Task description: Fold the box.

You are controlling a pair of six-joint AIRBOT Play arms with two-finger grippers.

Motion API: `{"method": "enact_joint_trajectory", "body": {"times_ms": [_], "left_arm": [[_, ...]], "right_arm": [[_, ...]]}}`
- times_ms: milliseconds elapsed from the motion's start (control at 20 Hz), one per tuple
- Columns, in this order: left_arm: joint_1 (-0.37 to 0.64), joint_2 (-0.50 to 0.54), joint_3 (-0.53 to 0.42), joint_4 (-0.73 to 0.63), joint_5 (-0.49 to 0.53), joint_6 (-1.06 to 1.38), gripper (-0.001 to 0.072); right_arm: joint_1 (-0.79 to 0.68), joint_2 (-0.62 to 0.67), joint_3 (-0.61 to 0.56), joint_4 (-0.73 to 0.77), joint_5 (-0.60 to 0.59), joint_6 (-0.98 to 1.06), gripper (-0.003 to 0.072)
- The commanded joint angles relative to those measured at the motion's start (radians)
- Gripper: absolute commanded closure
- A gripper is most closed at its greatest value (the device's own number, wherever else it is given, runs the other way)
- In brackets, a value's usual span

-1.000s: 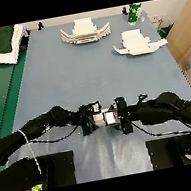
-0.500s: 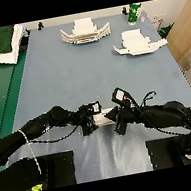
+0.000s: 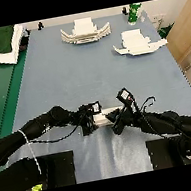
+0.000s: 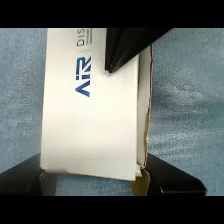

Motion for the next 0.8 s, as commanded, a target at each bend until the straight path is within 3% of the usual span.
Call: {"method": "enact_joint_trajectory", "body": {"times_ms": [0,750], "left_arm": [[0.0,0.0,-0.001,0.0,0.0,0.0,0.0104],[0.0,0.0,-0.001,0.0,0.0,0.0,0.0104]], "right_arm": [[0.007,-0.035,-0.007,0.004,0.013,0.019,0.0681],[0.034,-0.057,-0.055,0.003,0.047,0.056,0.0682]]}}
